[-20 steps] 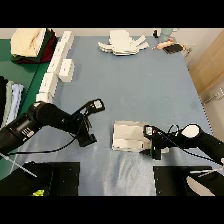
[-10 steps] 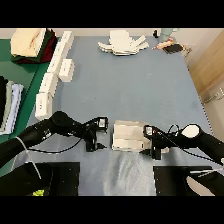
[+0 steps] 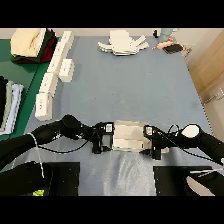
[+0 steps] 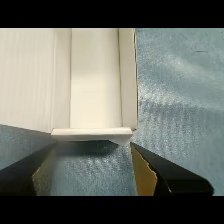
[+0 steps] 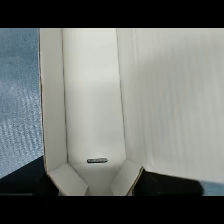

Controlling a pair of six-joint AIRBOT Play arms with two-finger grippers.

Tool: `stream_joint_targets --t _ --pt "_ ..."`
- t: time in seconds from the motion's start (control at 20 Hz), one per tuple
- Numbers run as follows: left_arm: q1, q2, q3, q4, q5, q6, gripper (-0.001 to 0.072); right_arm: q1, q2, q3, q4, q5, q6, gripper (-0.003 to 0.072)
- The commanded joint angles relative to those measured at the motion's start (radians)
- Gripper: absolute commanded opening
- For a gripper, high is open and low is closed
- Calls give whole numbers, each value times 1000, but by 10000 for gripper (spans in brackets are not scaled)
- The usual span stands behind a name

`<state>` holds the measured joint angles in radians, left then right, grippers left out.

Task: Fold the box.

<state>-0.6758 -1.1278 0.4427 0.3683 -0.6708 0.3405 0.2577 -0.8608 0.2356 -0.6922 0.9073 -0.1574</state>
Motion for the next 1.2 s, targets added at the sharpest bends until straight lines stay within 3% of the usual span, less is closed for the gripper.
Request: stream_joint_targets --t 0.0,0.7,1.15 --pt "-11 -22 13 -18 25 11 697 0 1 0 0 0 0 589" --pt "-70 -37 19 -51 69 -1 695 0 1 0 0 0 0 589" --pt "-104 -37 19 22 89 -140 695 0 1 0 0 0 0 589"
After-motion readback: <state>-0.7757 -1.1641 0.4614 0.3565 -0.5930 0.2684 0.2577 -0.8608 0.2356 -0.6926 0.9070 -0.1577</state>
